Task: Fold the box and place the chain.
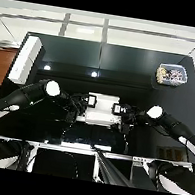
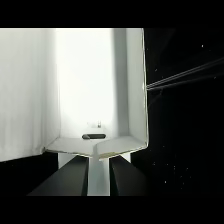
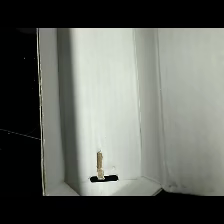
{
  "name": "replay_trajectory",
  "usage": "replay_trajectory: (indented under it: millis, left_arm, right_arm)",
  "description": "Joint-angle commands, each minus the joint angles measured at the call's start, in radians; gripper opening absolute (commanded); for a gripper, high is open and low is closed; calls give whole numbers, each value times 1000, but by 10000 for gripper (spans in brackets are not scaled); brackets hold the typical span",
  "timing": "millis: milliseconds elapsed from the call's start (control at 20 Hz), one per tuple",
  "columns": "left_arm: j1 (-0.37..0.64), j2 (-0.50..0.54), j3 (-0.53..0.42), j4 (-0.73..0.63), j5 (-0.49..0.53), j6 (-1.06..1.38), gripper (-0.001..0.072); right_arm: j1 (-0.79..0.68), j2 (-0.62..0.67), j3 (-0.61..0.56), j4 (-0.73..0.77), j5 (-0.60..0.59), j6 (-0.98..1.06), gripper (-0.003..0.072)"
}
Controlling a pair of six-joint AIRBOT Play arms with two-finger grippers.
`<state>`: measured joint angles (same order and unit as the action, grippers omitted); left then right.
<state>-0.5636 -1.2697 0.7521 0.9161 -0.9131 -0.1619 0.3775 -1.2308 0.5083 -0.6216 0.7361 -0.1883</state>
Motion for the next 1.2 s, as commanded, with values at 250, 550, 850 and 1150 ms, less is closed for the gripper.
replay_trajectory:
  millis: [250, 550, 850, 1150]
  left_arm:
    - [-6, -61, 0, -191, 71, 35, 164]
    - [-8, -60, 0, -158, 63, 35, 355]
    - [-5, -53, 2, -154, 82, 34, 203]
    - [29, 146, 63, 193, 63, -394, 29]
  right_arm:
    - [0, 0, 0, 0, -7, 0, 230]
    - [0, 0, 0, -4, -7, 0, 230]
    - [0, 0, 0, -4, -8, 0, 230]
    - [0, 0, 0, -4, -8, 0, 230]
